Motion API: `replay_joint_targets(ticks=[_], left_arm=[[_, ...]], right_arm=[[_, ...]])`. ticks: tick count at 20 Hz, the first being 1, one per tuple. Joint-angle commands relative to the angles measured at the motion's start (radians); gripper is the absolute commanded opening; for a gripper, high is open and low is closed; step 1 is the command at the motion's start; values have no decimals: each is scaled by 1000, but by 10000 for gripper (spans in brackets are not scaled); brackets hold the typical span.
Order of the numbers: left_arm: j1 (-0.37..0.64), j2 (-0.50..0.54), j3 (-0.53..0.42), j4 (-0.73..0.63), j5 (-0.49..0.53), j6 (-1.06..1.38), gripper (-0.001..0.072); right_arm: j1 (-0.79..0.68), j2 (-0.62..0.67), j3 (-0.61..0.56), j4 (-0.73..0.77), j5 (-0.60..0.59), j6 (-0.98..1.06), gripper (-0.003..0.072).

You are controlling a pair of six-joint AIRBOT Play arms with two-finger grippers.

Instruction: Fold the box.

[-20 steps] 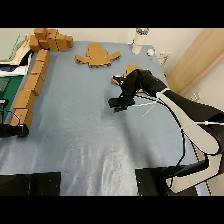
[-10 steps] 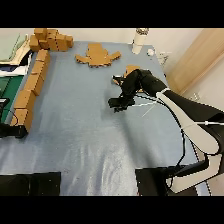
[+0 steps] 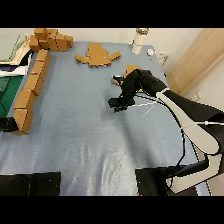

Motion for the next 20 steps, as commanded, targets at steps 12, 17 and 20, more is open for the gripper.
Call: replay_joint_targets(ticks=[12, 17, 20], left_arm=[[-823, -392, 500, -251, -26, -121, 14], [-1009, -579, 557, -277, 69, -121, 14], [-1033, -624, 557, -292, 70, -151, 14]], right_arm=[[0, 0, 1, 0, 0, 0, 6], [0, 0, 1, 0, 0, 0, 5], [0, 0, 1, 0, 1, 0, 5]])
